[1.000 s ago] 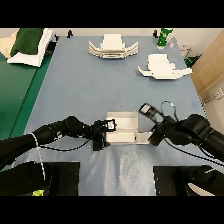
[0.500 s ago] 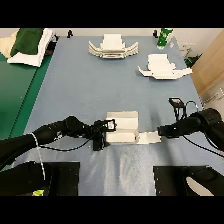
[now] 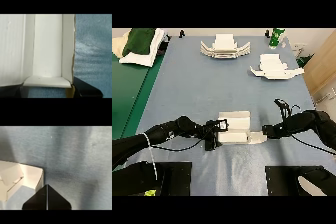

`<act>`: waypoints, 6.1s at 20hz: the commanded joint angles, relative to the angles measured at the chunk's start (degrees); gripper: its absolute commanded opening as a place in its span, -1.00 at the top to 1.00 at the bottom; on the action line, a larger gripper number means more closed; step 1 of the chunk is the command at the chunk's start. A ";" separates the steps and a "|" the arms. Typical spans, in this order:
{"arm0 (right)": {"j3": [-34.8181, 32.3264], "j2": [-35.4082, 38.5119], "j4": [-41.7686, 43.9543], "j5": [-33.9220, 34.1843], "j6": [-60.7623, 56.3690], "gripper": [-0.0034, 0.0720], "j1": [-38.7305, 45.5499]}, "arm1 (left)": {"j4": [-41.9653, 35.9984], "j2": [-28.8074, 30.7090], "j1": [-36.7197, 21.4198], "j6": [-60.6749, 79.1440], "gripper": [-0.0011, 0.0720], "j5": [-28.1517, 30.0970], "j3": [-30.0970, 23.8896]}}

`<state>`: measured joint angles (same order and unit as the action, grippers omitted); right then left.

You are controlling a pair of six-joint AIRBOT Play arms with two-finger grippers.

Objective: Fold the box.

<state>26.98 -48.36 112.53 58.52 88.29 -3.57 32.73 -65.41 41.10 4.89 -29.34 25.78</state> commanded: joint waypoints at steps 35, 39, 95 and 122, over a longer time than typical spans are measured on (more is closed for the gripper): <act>11.02 -9.99 -1.90 -5.57 -7.30 -0.44 -19.12 | 0.02 0.04 0.00 0.02 -0.69 0.02 0.00; 17.88 -15.47 -19.87 1.42 -31.50 -0.25 -29.07 | 0.02 0.04 0.00 0.02 -0.69 0.02 0.00; 25.16 -25.00 -23.28 11.72 -51.82 0.46 -36.17 | 0.02 0.04 0.00 0.02 -0.69 0.02 0.00; 26.01 -20.02 -23.56 15.98 -51.74 -0.16 -36.15 | 0.02 0.04 0.00 0.02 -0.69 0.02 0.00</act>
<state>52.45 -70.59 88.75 72.58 36.45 -39.72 32.73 -65.39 41.10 4.91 -29.34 25.78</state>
